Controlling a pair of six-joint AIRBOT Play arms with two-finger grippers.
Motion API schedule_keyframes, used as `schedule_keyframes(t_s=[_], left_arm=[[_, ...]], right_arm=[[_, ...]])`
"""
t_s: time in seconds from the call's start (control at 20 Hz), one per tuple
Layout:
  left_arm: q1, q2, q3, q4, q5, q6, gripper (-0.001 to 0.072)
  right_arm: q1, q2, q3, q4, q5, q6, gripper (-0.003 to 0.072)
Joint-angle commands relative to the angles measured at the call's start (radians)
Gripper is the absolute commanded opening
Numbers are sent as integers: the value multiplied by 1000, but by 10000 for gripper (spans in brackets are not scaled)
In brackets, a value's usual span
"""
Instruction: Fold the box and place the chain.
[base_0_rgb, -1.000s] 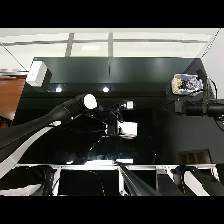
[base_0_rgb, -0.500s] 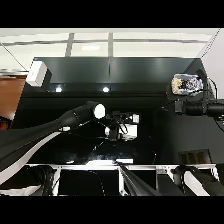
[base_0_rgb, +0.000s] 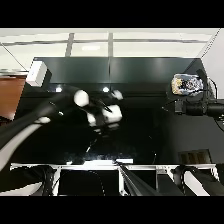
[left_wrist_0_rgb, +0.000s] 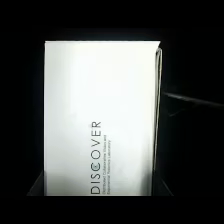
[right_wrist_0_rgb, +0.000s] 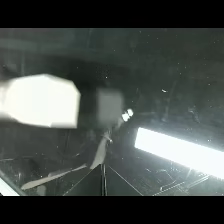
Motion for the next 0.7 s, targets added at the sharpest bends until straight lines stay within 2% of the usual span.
schedule_keyframes(t_s=[0.0,0.2,0.35,0.5,0.65], left_arm=[[317,74,-1,120,-214,-208,272],[745,94,-1,158,-262,-367,272],[967,94,0,158,-195,-367,272],[1068,80,0,105,-31,-296,272],[1075,16,11,-7,122,-200,272]], right_arm=[[-1,0,0,0,0,0,14],[-1,0,0,0,-13,-1,14],[-1,0,0,0,-39,0,15],[-1,0,0,0,-46,0,15],[0,0,0,1,-70,0,15]])
